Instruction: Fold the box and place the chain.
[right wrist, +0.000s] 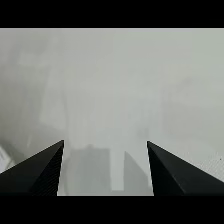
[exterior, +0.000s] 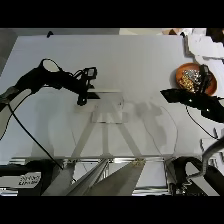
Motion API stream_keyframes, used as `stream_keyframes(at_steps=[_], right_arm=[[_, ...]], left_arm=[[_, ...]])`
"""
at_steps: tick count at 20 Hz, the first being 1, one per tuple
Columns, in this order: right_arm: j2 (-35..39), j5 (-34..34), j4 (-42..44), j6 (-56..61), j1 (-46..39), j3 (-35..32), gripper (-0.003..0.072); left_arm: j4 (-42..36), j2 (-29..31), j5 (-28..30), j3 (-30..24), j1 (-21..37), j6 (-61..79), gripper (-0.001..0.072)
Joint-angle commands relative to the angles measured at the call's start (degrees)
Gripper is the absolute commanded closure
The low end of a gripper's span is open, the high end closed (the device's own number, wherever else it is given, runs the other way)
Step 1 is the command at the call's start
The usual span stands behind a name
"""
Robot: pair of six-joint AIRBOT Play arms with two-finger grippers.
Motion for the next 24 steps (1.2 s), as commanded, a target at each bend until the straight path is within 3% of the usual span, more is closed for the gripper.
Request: stream_keyframes(at_steps=[1, 9, 24], right_arm=[[0.1, 1.6, -1.1, 0.1, -0.8, 0.1, 0.0155], [0.1, 2.5, -1.3, 0.1, -0.8, 0.1, 0.0164], [0.1, 6.1, -1.3, 0.1, -0.8, 0.1, 0.0164]], left_arm=[[-0.4, -2.6, 2.2, -0.4, -1.0, 3.1, 0.0708], [-0.6, -6.6, 8.7, -0.4, -1.7, 3.1, 0.071], [2.9, -6.6, 6.4, -0.4, -1.8, 2.4, 0.0701]])
